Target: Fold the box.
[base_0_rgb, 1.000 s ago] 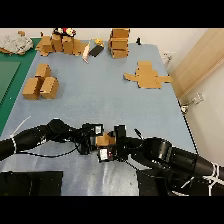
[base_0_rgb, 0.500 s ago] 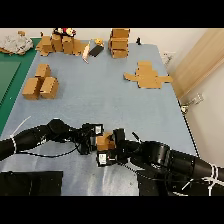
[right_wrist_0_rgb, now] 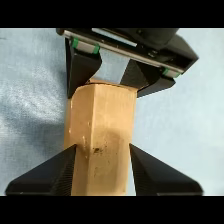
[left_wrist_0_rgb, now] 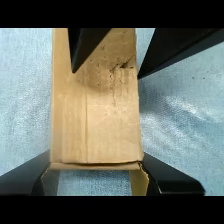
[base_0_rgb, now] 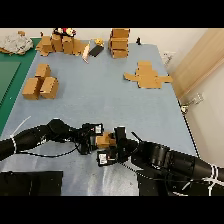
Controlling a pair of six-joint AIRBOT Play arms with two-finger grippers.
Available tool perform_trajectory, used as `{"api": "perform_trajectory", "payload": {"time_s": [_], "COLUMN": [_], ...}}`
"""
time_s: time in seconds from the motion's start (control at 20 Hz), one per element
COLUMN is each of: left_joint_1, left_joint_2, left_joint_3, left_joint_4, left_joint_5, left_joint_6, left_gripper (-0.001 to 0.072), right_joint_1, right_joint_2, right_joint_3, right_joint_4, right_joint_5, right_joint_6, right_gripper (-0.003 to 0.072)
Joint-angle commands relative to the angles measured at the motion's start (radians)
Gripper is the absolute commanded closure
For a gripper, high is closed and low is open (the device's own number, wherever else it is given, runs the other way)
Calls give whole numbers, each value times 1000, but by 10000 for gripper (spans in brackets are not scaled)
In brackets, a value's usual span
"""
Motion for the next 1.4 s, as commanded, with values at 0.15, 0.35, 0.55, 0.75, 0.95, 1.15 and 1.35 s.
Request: {"api": "perform_trajectory", "payload": {"time_s": [0.15, 0.35, 0.55, 0.75, 0.95, 1.15, 1.35], "left_joint_1": [0, 0, 0, 0, 0, 0, 0], "left_joint_2": [0, 0, 0, 0, 0, 0, 0], "left_joint_3": [0, 0, 0, 0, 0, 0, 0], "left_joint_4": [1, 0, 1, 1, 1, 1, 0], "left_joint_5": [-1, -2, -2, -2, -2, -2, -2], "left_joint_6": [1, 1, 1, 1, 1, 1, 1], "left_gripper": [341, 341, 341, 341, 341, 341, 341], "right_joint_1": [6, 6, 6, 6, 6, 6, 6], "right_joint_2": [43, 61, 57, 47, 32, 14, 7], "right_joint_3": [6, 6, 6, 6, 6, 6, 6], "right_joint_4": [-18, -23, -33, -35, -19, 24, 67], "right_joint_5": [3, 3, 5, 6, 6, 7, 8], "right_joint_6": [3, 2, 3, 3, 3, 2, -2], "right_gripper": [188, 244, 349, 415, 446, 448, 448]}}
